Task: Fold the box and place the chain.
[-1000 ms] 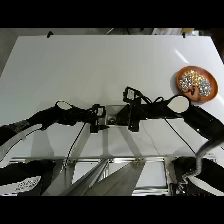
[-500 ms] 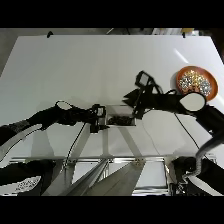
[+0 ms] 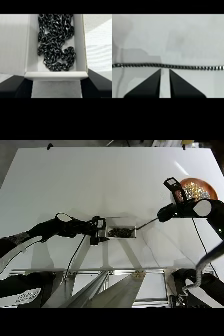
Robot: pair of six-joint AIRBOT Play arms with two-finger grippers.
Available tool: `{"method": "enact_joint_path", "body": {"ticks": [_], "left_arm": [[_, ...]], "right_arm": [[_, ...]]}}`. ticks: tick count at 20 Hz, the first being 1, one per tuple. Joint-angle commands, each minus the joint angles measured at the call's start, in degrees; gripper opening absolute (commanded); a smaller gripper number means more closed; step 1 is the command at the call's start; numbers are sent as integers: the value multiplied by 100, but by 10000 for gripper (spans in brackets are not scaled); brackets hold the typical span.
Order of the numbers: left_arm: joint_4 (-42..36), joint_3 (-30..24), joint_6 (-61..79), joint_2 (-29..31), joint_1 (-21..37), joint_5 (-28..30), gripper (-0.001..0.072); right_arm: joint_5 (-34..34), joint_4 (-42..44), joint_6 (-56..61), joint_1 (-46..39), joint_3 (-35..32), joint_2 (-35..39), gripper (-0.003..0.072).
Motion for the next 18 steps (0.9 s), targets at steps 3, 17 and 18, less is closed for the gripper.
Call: {"method": "enact_joint_path", "body": {"ticks": [3,17,18], "left_arm": [[0,2,2,4,2,2,253],[0,2,2,4,2,2,253],[0,2,2,4,2,2,253]], "right_arm": [[-66,-426,1180,-129,7,-682,296],[160,-645,-3528,365,417,-1071,159],[131,-684,-3711,365,417,-1099,159]]}}
